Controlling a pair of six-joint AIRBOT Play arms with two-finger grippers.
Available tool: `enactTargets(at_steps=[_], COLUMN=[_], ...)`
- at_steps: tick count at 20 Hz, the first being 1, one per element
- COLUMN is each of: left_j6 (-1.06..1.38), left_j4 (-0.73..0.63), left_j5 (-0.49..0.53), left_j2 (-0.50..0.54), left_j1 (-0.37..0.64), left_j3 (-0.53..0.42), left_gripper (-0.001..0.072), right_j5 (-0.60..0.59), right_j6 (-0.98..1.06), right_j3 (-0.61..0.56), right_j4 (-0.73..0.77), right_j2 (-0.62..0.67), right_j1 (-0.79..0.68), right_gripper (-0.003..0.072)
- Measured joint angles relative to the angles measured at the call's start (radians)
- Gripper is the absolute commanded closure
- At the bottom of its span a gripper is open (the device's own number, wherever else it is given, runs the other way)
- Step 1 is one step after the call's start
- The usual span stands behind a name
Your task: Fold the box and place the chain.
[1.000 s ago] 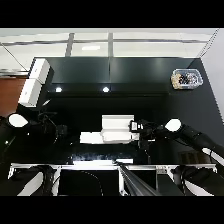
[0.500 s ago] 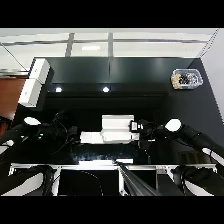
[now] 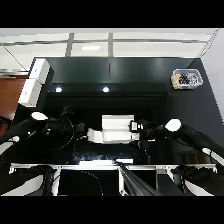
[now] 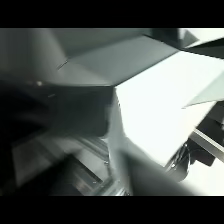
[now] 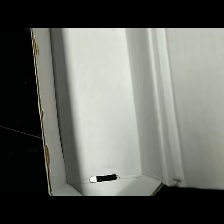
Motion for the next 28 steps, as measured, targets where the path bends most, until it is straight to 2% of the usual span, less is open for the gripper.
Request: enactTargets(at_steps=[7, 12, 16, 28], left_j6=[-0.019, -0.168, -0.274, -0.449], left_j4=[0.081, 0.209, 0.257, 0.293], left_j5=[-0.053, 0.037, 0.114, 0.187], left_j2=[0.021, 0.023, 0.023, 0.023], left_j1=[-0.06, -0.205, -0.3, -0.373], left_j3=[0.121, 0.177, 0.198, 0.212], left_gripper=[0.0003, 0.0003, 0.0005, 0.0006], right_j5=[0.0, -0.001, -0.001, -0.005], right_j6=[0.0, 0.0, 0.0, 0.0], right_j3=[0.0, 0.0, 0.0, 0.0], right_j4=[0.0, 0.0, 0.0, 0.0], right_j2=[0.0, 0.0, 0.0, 0.0], right_j1=[0.0, 0.0, 0.0, 0.0], right_gripper=[0.0203, 0.0203, 0.0203, 0.0203])
